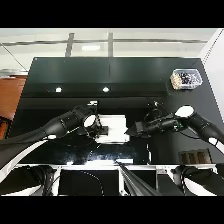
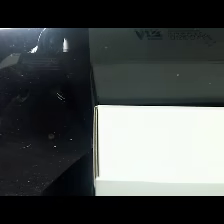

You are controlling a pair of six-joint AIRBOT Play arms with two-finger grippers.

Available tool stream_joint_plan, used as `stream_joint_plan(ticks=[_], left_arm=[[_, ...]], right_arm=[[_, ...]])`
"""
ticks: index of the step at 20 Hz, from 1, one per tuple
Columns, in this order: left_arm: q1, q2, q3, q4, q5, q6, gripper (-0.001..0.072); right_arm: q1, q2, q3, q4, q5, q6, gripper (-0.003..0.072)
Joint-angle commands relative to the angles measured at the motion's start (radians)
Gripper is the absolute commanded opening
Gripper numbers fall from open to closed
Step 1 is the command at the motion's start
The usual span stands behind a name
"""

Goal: Fold the box and place the chain.

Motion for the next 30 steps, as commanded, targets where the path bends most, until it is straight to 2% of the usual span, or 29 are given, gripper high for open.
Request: stream_joint_plan(ticks=[1,5,6,7,15,21,26,29,30], left_arm=[[0.000,-0.001,0.000,0.001,-0.002,0.001,0.0031],[0.000,-0.001,0.000,0.004,-0.002,0.001,0.0031],[0.000,-0.001,0.000,0.005,-0.001,0.002,0.0031],[0.000,-0.001,0.000,0.006,-0.001,0.002,0.0031],[0.001,-0.001,0.000,0.034,0.002,0.002,0.0031],[0.001,-0.001,0.000,0.034,0.002,0.002,0.0032],[0.000,-0.001,0.000,0.034,-0.001,0.002,0.0032],[0.000,-0.001,0.000,0.034,-0.007,0.002,0.0032],[0.000,-0.001,0.000,0.034,-0.006,0.002,0.0032]], right_arm=[[0.126,0.000,0.031,-0.089,-0.088,0.121,0.0527],[0.222,0.000,0.092,-0.260,-0.178,0.325,0.0525],[0.242,0.000,0.111,-0.312,-0.196,0.381,0.0435],[0.261,0.000,0.127,-0.356,-0.217,0.430,0.0421],[0.425,-0.045,0.216,-0.716,-0.264,0.888,0.0421],[0.516,-0.141,0.332,-0.808,-0.232,1.051,0.0401],[0.552,-0.191,0.377,-0.874,-0.154,1.116,0.0364],[0.563,-0.205,0.380,-0.928,-0.146,1.191,0.0363],[0.565,-0.205,0.380,-0.935,-0.146,1.202,0.0342]])
